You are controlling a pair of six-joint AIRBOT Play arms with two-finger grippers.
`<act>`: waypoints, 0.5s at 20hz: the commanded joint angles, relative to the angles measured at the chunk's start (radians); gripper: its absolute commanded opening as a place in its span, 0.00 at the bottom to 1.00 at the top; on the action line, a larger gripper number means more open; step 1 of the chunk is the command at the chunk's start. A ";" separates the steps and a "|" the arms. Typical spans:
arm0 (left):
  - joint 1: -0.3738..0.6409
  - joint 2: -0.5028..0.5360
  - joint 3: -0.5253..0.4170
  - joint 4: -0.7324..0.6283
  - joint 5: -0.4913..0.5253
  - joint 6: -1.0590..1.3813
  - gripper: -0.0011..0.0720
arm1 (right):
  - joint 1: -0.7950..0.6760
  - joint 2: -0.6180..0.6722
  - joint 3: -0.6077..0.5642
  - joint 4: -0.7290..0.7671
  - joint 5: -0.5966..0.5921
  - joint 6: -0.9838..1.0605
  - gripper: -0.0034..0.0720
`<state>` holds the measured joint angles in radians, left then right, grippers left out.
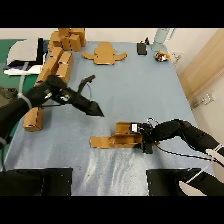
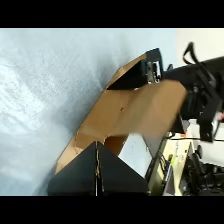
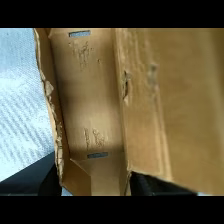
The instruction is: Fold the box.
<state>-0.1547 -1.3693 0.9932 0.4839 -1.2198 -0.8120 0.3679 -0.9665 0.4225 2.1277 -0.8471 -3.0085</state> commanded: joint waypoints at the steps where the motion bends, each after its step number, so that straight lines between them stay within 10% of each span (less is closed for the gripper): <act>1: 0.054 0.183 -0.170 -0.015 -0.013 0.254 0.03 | 0.000 0.000 0.000 0.000 0.000 0.000 0.67; 9: -0.294 0.571 -0.568 0.159 0.536 0.517 0.09 | 0.000 0.000 0.000 0.000 0.000 0.000 0.67; 10: -0.309 0.569 -0.592 0.103 0.580 0.569 0.72 | 0.000 0.000 0.000 0.000 0.000 0.000 0.67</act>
